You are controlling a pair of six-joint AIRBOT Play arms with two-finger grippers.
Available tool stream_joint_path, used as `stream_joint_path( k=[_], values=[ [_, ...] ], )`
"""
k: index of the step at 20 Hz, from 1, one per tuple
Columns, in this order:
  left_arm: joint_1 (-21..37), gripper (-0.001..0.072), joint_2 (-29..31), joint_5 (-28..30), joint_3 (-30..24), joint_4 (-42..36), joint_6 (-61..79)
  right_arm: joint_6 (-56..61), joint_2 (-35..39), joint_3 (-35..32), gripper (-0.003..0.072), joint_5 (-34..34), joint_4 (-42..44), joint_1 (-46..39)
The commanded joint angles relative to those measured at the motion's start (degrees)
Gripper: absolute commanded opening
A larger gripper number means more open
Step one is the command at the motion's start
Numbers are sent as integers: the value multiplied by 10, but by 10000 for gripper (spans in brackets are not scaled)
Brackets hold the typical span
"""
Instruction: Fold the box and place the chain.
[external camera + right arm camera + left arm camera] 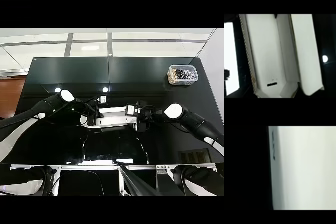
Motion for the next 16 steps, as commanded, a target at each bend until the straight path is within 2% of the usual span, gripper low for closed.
stream_joint_path(
  k=[1, 4, 9, 11, 16],
  values=[
    [0, 29, 0, 0, 0, 0, 0, -47, -1, 3, 644, 3, 56, -26],
    [0, 29, 0, 0, 0, 0, 0, -48, -13, 3, 644, 4, 69, -43],
    [0, 29, 0, 0, 0, 0, 0, -133, -47, 3, 644, 39, 152, -48],
    [0, 29, 0, 0, 0, 0, 0, -153, -63, 3, 644, 62, 153, -48],
    [0, 29, 0, 0, 0, 0, 0, -153, -99, 23, 643, 61, 141, -40]
  ],
)
